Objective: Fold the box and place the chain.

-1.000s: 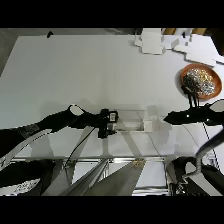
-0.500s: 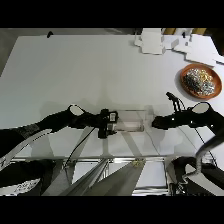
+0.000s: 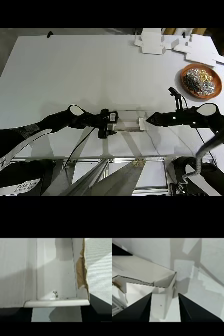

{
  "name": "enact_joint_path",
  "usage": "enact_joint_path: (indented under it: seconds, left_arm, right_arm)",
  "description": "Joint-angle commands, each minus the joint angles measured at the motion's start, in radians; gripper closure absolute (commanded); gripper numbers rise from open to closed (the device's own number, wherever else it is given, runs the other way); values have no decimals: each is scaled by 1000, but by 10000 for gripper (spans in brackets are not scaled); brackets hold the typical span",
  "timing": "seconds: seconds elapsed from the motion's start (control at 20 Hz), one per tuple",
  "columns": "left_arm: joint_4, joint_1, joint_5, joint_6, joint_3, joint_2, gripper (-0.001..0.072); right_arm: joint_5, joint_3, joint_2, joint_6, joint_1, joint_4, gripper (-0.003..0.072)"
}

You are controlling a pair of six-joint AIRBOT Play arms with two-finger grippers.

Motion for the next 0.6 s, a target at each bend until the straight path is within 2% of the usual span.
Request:
enact_joint_path:
  seconds: [0.0, 0.3, 0.45, 0.55]
  left_arm:
    - [0, 0, 0, 0, 0, 0, 368]
    - [0, 0, 0, 0, -1, 0, 368]
    - [0, 0, 0, 0, 0, 0, 368]
    - [0, 0, 0, 0, 0, 0, 368]
  right_arm:
    - [-8, -3, 11, -5, 37, 17, 288]
    - [-32, -11, 11, 7, 145, 16, 265]
    - [-80, -10, 11, 85, 211, -1, 265]
    - [-111, 0, 11, 177, 252, -64, 266]
